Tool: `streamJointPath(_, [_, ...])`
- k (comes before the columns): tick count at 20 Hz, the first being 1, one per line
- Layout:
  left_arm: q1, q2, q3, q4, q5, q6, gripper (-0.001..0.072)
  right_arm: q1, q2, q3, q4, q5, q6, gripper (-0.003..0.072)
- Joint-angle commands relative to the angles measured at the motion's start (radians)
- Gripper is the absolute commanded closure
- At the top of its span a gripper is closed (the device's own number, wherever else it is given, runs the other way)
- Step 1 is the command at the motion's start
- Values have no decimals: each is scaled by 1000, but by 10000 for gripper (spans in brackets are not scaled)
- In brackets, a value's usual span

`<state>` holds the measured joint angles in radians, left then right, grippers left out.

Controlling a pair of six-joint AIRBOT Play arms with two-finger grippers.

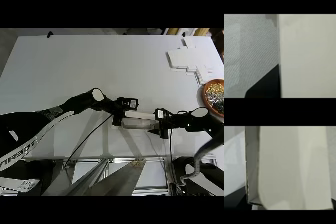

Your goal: Fold the box and place the chain.

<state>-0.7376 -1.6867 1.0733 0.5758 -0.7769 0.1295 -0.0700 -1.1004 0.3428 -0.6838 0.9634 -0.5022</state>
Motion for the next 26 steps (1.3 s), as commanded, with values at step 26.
streamJointPath(26, [0, 1, 0, 1, 2, 2, 699, 1, -1, 0, 60, -39, -82, 14])
